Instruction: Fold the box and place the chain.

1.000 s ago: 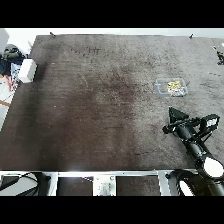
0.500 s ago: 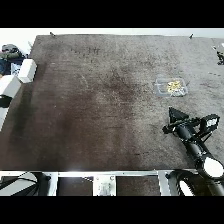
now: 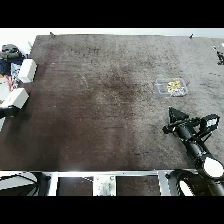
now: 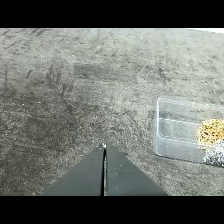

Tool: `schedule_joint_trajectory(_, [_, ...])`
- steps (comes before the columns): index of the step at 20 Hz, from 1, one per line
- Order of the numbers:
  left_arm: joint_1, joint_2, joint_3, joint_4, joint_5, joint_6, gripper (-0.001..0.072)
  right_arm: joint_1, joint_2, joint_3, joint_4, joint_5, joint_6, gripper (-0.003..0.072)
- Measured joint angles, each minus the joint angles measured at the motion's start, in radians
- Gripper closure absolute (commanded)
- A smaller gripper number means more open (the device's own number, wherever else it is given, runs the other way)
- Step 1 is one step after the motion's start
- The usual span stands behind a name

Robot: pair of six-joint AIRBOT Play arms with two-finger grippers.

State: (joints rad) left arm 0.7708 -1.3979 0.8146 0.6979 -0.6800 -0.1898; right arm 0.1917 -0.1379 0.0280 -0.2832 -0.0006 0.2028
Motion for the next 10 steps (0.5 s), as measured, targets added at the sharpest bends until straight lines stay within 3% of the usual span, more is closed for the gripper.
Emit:
schedule_joint_trajectory(7, [0.0, -0.027, 0.0, 0.012, 0.045, 0.053, 0.0688, 0.0, 0.0, 0.0, 0.0, 0.0, 0.0, 0.0674])
schedule_joint_trajectory(8, [0.0, -0.027, 0.0, 0.013, 0.043, 0.064, 0.0422, 0.0, 0.0, 0.0, 0.0, 0.0, 0.0, 0.0674])
schedule_joint_trajectory(9, [0.0, -0.028, 0.0, 0.013, 0.032, 0.078, 0.0215, 0.0, 0.0, 0.0, 0.0, 0.0, 0.0, 0.0674])
schedule_joint_trajectory(10, [0.001, -0.028, 0.0, 0.014, 0.017, 0.086, 0.0198, 0.0, 0.0, 0.0, 0.0, 0.0, 0.0, 0.0674])
